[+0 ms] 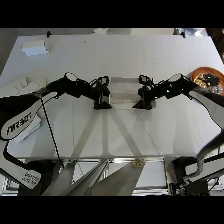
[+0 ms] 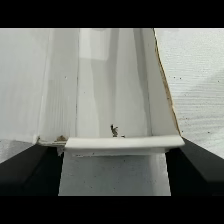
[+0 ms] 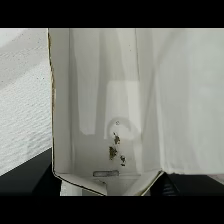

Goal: Fold the box and place the chain.

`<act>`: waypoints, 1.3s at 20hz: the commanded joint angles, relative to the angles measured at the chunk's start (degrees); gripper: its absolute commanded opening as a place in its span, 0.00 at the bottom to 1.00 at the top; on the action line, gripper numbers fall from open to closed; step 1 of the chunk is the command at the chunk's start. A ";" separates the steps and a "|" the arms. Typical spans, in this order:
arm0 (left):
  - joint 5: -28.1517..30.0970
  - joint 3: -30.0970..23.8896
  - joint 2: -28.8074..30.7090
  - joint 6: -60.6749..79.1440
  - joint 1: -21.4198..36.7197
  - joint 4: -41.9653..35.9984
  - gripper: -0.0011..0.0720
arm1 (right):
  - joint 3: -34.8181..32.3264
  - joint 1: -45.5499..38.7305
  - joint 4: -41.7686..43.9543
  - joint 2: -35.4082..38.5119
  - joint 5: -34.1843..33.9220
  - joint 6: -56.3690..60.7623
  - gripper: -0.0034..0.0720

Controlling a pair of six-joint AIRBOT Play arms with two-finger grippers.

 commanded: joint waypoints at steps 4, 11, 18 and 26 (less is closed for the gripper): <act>-0.13 -0.02 0.02 0.00 -0.04 0.04 0.40 | 0.00 0.07 0.07 -0.02 -0.04 0.04 0.43; -1.64 -0.02 0.02 -0.20 -0.04 0.04 0.40 | 0.00 0.04 0.07 -0.02 -0.04 0.04 0.43; -1.62 0.00 0.02 -0.20 -0.04 0.04 0.40 | 0.00 0.07 0.07 -0.02 -0.04 0.04 0.43; -1.62 -0.02 0.02 -0.20 -0.04 0.04 0.40 | 0.02 0.07 0.52 -0.02 0.63 0.11 0.43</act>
